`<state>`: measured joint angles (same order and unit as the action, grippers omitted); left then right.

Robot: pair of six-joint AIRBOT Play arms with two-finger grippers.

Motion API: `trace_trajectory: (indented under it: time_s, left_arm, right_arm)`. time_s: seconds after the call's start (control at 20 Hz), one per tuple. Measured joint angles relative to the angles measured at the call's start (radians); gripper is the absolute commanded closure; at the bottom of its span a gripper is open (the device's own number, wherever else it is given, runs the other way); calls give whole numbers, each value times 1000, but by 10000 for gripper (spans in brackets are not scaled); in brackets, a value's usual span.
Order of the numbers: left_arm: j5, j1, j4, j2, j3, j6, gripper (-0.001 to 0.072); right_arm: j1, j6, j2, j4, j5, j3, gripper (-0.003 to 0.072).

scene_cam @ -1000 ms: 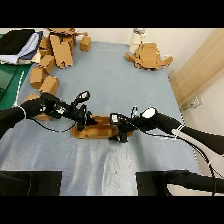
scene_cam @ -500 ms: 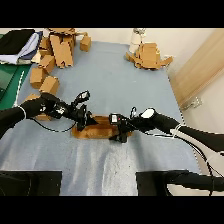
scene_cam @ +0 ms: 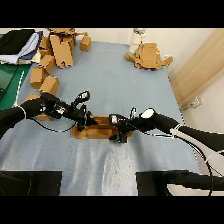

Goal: Fold the box.

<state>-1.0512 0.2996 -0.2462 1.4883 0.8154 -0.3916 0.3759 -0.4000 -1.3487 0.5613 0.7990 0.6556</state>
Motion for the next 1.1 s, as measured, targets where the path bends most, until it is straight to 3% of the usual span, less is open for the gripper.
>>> trace_trajectory:
  time_s: [1.1]
  left_arm:
    - [44, 0, 45, 0, -1, -2, 696]
  right_arm:
    - [0, 0, 0, 1, -7, 0, 156]
